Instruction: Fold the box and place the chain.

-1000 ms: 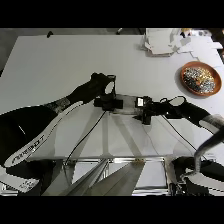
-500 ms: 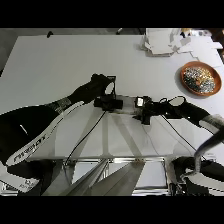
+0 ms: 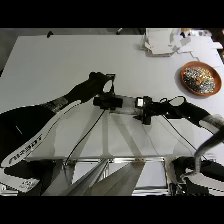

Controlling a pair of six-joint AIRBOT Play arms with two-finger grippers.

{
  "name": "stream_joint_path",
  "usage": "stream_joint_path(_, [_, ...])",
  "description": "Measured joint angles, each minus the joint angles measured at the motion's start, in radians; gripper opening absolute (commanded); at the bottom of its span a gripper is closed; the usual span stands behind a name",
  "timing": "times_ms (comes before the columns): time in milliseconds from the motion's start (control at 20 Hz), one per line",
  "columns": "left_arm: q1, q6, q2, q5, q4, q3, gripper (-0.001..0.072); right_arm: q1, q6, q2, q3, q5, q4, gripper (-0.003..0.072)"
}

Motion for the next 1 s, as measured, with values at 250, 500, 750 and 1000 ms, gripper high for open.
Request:
stream_joint_path(250, [0.053, 0.111, 0.072, -0.059, -0.034, 0.0, 0.0532, 0.0, 0.001, 0.0, 0.0, 0.0, 0.002, 0.0404])
stream_joint_path(500, [0.167, 0.449, 0.235, -0.106, -0.19, -0.063, 0.0584, 0.0, 0.001, 0.0, 0.0, 0.001, 0.003, 0.0404])
stream_joint_path(750, [0.316, 1.199, 0.378, -0.074, -0.34, -0.262, 0.0587, 0.0, 0.001, 0.0, 0.0, 0.002, 0.003, 0.0404])
stream_joint_path(1000, [0.393, 2.053, 0.343, 0.086, -0.56, -0.437, 0.0702, 0.0, 0.001, 0.0, 0.0, 0.002, 0.003, 0.0404])
